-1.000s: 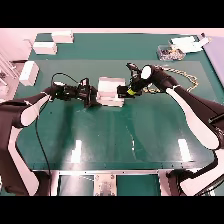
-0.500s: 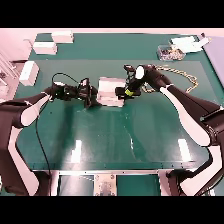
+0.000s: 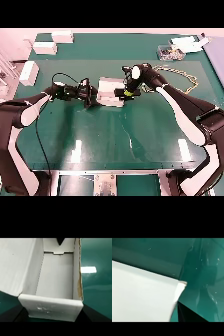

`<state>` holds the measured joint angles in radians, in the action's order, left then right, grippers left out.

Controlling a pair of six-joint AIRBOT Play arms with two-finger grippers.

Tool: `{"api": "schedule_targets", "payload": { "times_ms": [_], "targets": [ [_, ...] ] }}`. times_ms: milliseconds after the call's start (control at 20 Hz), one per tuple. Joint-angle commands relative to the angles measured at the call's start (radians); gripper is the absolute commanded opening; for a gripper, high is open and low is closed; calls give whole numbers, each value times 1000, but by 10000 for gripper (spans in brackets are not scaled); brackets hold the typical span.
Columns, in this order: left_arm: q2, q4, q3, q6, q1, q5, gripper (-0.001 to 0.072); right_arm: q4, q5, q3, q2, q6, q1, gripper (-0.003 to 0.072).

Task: Fold the box and place the chain.

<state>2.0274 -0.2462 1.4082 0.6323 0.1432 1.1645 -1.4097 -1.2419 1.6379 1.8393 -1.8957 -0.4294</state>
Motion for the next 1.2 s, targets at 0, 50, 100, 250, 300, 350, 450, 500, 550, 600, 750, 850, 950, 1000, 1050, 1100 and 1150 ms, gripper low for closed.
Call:
{"api": "schedule_targets", "payload": {
  "times_ms": [0, 50, 100, 250, 300, 350, 450, 500, 550, 600, 750, 850, 950, 1000, 1050, 1100, 1150],
  "targets": [
    [0, 0, 0, 0, -1, -1, 483, -10, -31, 3, 1, -42, -10, 299],
    [0, 0, 0, 0, -1, -1, 482, -13, -30, 3, 2, -59, -11, 298],
    [0, 0, 0, 0, -1, -1, 483, -17, -24, 3, 2, -77, -14, 292],
    [0, 0, 0, 0, -1, -1, 483, -32, -10, 3, 2, -151, -19, 278],
    [0, 0, 0, 0, -1, -1, 483, -33, 0, 3, 2, -166, -24, 249],
    [0, 0, 0, 0, -1, -1, 483, -33, 9, 3, 2, -173, -32, 228],
    [0, 0, 0, 0, -1, -2, 483, -43, 19, 3, 4, -196, -45, 214],
    [0, 0, 0, 0, -1, -1, 483, -56, 18, 3, 8, -199, -48, 211],
    [0, 0, 0, 0, -1, -1, 482, -57, 18, 3, 14, -201, -49, 173],
    [0, 0, 0, 0, -1, -1, 483, -58, 16, 3, 19, -204, -49, 152],
    [0, 0, 0, 0, -1, -1, 483, -70, 15, 3, 20, -207, -58, 25],
    [0, 0, 0, 0, -1, -1, 483, -77, 17, 3, 20, -211, -66, 10],
    [0, 0, 0, 0, -1, -1, 483, -80, 31, 4, 20, -219, -68, 11],
    [0, 0, 0, 0, -1, -1, 483, -79, 30, 5, 20, -222, -68, 40],
    [0, 0, 0, 0, -1, -1, 482, -80, 29, 5, 18, -225, -67, 207],
    [0, 0, 0, 0, -1, -1, 483, -80, 29, 6, 16, -225, -66, 400],
    [0, 0, 0, 0, -1, -1, 483, -81, 29, 6, 13, -225, -66, 459]
  ]
}}
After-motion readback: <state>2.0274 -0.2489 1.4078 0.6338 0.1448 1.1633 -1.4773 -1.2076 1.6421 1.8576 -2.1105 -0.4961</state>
